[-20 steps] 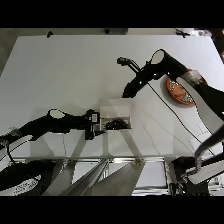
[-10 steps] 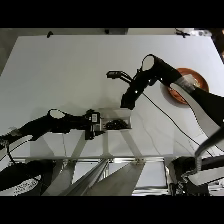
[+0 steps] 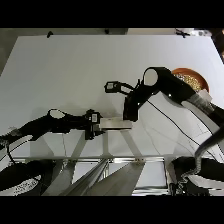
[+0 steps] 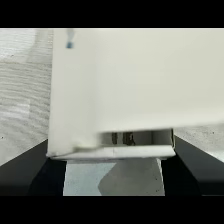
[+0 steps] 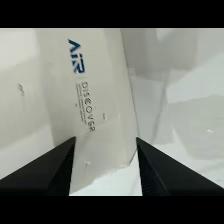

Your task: Fold the box and place the chain.

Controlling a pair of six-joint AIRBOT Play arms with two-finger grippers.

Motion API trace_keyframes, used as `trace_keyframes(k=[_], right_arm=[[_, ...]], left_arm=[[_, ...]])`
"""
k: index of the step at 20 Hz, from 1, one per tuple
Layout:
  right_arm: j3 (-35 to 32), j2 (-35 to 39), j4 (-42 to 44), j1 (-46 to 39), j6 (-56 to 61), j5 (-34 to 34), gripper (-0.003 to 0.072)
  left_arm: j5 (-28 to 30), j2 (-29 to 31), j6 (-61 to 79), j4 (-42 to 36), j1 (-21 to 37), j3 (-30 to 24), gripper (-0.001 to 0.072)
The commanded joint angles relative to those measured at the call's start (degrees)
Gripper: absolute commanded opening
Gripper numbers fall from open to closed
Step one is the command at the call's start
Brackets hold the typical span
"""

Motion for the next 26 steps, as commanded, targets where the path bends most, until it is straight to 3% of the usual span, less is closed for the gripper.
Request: trace_keyframes(k=[1, 4, 9, 17, 24, 26], right_arm=[[-2.8, 2.9, -2.3, 1.5, 0.0, -6.0, 0.0465], [-2.8, 3.1, -1.7, 3.9, 0.0, -9.5, 0.0465], [-2.9, 3.1, -1.7, 9.2, 0.1, -9.0, 0.0464], [-2.9, 3.1, -1.9, 10.1, 0.5, -0.7, 0.0461], [-5.1, 3.1, -2.9, 11.3, 3.5, -8.4, 0.0455], [-5.1, 3.1, -3.3, 11.3, 3.8, -8.8, 0.0404]], left_arm=[[0.0, 0.0, 0.0, 0.0, 0.0, 0.0, 0.0112], [0.0, 0.0, 0.0, 0.0, 0.0, 0.0, 0.0112], [0.0, 0.0, 0.0, 0.0, 0.0, 0.0, 0.0112], [0.0, 0.0, 0.0, 0.0, 0.0, 0.0, 0.0112], [0.0, 0.0, 0.0, 0.0, 0.0, 0.0, 0.0112], [0.0, 0.0, 0.0, 0.0, 0.0, 0.0, 0.0112]])
